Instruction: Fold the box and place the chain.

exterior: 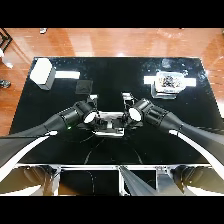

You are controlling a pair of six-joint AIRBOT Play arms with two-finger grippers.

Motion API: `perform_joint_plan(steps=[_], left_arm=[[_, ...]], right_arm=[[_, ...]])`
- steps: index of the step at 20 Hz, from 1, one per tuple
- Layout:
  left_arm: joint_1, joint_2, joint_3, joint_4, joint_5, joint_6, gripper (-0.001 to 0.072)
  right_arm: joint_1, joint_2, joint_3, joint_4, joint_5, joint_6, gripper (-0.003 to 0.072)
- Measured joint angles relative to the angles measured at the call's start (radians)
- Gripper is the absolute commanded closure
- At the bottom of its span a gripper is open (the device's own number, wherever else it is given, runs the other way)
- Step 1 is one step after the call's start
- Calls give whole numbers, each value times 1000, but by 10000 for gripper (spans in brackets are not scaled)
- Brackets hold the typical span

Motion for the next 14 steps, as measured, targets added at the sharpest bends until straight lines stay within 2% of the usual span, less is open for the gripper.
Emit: perform_joint_plan(steps=[14], left_arm=[[0, 0, 0, 0, 15, 1, 683]], right_arm=[[1, -19, 2, -47, 29, 78, 380]])
